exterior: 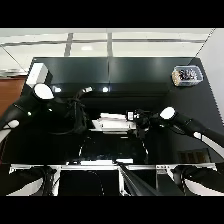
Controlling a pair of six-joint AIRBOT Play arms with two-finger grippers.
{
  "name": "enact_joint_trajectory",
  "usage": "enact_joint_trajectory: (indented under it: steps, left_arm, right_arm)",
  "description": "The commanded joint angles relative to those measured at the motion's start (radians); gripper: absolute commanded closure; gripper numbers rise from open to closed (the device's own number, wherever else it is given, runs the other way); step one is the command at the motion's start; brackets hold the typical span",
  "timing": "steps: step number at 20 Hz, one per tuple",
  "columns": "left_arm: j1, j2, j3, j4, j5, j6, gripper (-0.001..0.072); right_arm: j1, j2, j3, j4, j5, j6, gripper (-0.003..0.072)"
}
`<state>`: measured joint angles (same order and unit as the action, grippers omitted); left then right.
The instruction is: Fold the box and place the chain.
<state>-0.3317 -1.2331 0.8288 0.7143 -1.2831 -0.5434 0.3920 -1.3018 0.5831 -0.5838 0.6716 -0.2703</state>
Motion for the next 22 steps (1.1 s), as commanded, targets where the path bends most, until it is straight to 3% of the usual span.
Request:
enact_joint_trajectory:
  steps: [1,4,6,11,18,20,22]
  left_arm:
    - [-0.042,0.003,-0.099,-0.37,0.268,0.093,0.0681]
    - [-0.044,-0.003,-0.099,-0.475,0.616,0.136,0.0681]
    - [-0.04,-0.021,-0.099,-0.443,0.708,0.136,0.068]
    - [-0.045,-0.129,-0.099,-0.385,0.553,0.136,0.068]
    - [-0.048,-0.19,-0.097,-0.38,0.482,0.128,0.068]
    - [-0.037,-0.178,-0.064,-0.29,0.441,0.121,0.0682]
    - [-0.004,-0.116,-0.013,-0.106,0.434,-0.048,0.0683]
  right_arm:
    - [0.001,0.0,-0.001,-0.002,0.002,0.0,0.0243]
    - [0.001,0.0,-0.001,-0.002,0.002,0.0,0.0244]
    - [0.001,0.0,-0.001,-0.002,0.002,0.0,0.0244]
    - [0.001,0.0,-0.001,-0.002,0.001,0.0,0.0244]
    - [0.001,0.0,-0.001,-0.002,0.001,0.0,0.0244]
    - [0.001,0.0,-0.001,-0.002,0.001,0.0,0.0244]
    - [0.001,0.0,-0.001,-0.002,0.001,0.0,0.0243]
